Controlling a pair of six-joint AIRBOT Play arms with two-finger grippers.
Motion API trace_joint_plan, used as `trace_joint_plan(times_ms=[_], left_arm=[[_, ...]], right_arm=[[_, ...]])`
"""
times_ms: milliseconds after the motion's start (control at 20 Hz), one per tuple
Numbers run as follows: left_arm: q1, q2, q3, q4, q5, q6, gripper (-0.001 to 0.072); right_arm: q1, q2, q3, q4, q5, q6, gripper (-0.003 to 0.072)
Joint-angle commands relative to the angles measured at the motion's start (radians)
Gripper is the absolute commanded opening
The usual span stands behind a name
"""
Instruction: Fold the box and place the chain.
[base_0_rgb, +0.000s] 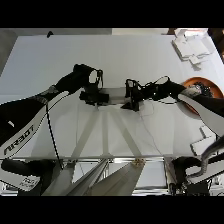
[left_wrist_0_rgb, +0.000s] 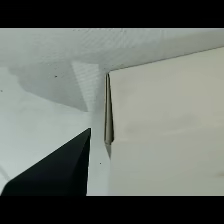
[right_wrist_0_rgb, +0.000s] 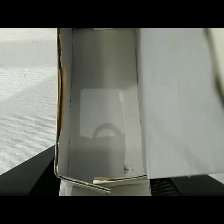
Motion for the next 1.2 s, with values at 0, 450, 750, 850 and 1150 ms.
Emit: trace_joint_plan(times_ms=[0,450,750,850,1150], left_arm=[[-0.011,-0.011,0.005,-0.043,0.036,-0.037,0.0176],[-0.017,-0.02,0.005,-0.069,0.079,-0.046,0.0003],[0.0,0.007,0.005,-0.071,0.055,-0.014,0.0286],[0.021,0.034,0.005,-0.074,0.025,0.026,0.0285],[0.106,0.166,0.005,-0.111,-0.044,0.188,0.0285]], right_arm=[[0.0,0.0,0.001,0.001,0.002,0.0,0.0428],[0.0,0.0,0.001,0.001,0.002,0.0,0.0428],[0.0,0.0,0.001,0.001,0.002,0.0,0.0428],[0.0,0.0,0.001,0.001,0.002,0.0,0.0428],[0.0,0.0,0.001,0.0,0.002,0.0,0.0428]])
